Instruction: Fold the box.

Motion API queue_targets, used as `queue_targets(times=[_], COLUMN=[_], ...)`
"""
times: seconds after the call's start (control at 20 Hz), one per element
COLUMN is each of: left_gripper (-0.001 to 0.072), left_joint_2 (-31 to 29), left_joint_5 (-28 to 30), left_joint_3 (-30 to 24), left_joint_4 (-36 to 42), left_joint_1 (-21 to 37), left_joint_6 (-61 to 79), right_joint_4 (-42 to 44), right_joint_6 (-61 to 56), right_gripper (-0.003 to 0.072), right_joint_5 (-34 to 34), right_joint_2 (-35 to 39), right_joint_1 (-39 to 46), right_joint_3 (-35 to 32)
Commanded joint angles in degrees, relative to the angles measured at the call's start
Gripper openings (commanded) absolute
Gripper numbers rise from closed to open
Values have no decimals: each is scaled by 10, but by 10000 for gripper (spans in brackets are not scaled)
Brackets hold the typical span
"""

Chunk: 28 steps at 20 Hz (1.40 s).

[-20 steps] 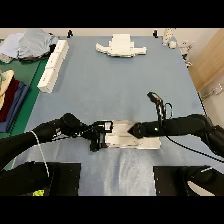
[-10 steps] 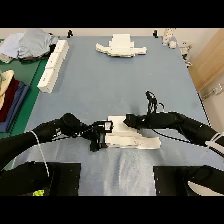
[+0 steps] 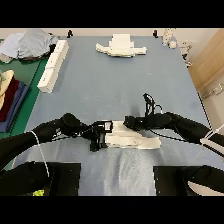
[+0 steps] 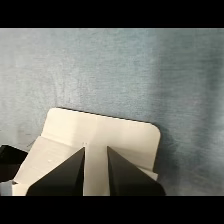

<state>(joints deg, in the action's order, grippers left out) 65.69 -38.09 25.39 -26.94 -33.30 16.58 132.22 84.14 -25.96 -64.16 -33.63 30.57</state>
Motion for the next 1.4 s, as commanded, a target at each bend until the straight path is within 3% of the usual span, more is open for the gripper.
queue_targets(times=[0.0, 0.15, 0.3, 0.55, 0.7, 0.9, 1.0, 1.1, 1.15, 1.2, 1.35], left_gripper=[525, 525, 525, 525, 524, 524, 525, 524, 525, 524, 524], left_joint_2=[0, 0, 0, 0, 0, 0, 0, 0, 0, 0, 0], left_joint_5=[0, 0, 0, 0, 0, 0, 0, 0, 0, 0, 0], left_joint_3=[0, 0, 0, 0, 0, 0, 0, 0, 0, 0, 0], left_joint_4=[0, 0, 0, 0, 0, 0, 0, 0, 0, 0, 0], left_joint_1=[1, 1, 1, 1, 1, 1, 1, 1, 1, 1, 1], left_joint_6=[0, 0, 0, 0, 0, 0, 0, 0, 0, 0, 0], right_joint_4=[0, 0, -36, -181, -185, -186, -208, -241, -257, -273, -300], right_joint_6=[0, 0, 0, 18, 102, 243, 298, 376, 422, 466, 532], right_gripper=[212, 212, 211, 212, 212, 219, 420, 499, 623, 668, 667], right_joint_5=[-2, -8, -56, -235, -352, -455, -459, -426, -398, -363, -274], right_joint_2=[-1, 5, 44, 170, 236, 284, 289, 281, 276, 271, 239], right_joint_1=[-1, 0, 2, 0, -2, -27, -29, -29, -29, -29, -29], right_joint_3=[0, 2, 30, 94, 85, 42, 15, -8, -17, -26, -41])
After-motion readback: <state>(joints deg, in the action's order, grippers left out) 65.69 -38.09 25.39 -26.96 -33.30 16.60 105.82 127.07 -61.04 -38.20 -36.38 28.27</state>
